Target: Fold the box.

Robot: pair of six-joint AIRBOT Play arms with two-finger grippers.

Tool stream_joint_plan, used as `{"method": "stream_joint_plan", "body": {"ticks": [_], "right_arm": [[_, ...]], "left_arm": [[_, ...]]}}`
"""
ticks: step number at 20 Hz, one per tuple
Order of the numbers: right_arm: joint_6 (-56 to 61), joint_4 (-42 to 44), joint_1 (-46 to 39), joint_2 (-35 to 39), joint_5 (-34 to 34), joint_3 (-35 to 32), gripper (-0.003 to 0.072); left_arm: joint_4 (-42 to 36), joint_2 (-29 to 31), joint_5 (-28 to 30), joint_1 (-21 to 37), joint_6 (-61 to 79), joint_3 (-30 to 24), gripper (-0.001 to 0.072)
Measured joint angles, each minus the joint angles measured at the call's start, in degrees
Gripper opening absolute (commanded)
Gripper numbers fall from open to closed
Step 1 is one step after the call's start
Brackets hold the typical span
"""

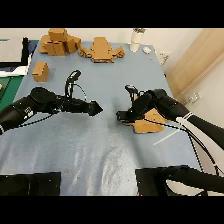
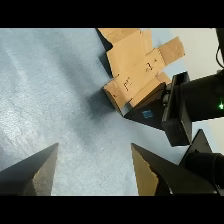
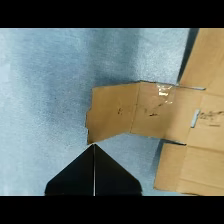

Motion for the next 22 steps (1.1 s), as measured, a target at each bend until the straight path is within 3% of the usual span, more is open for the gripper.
{"method": "stream_joint_plan", "body": {"ticks": [2, 3, 5, 12, 13, 14, 18, 22], "right_arm": [[0.00, -0.74, -0.22, -0.48, 0.79, 0.68, 0.0020], [0.00, -1.64, -0.74, -0.61, 0.72, 1.53, 0.0157], [0.00, -4.66, -2.80, -0.76, -0.83, 4.42, 0.0247], [-7.32, -12.85, -19.19, -1.01, -11.45, 11.34, 0.0261], [-9.11, -13.40, -22.10, -1.03, -12.46, 11.61, 0.0420], [-10.71, -14.23, -25.35, -1.05, -13.40, 11.78, 0.0473], [-16.87, -14.45, -37.29, -1.84, -15.34, 12.11, 0.0473], [-24.50, -10.60, -44.13, -4.79, -15.02, 12.22, 0.0473]], "left_arm": [[0.00, 0.00, 0.15, 0.00, 0.00, 0.00, 0.0703], [0.00, 0.00, 0.17, 0.00, 0.00, 0.02, 0.0703], [0.00, 0.00, 0.17, 0.00, 0.00, 0.02, 0.0703], [-0.02, 0.00, 0.20, 0.00, -0.11, 0.02, 0.0703], [-0.02, -0.02, 0.20, 0.00, -0.57, 0.02, 0.0703], [-0.04, -0.02, 0.24, 0.00, -0.72, 0.02, 0.0703], [-0.07, -0.07, 0.11, 0.00, -2.23, 0.00, 0.0703], [-0.15, -0.07, -1.14, 0.00, -3.78, 0.02, 0.0703]]}}
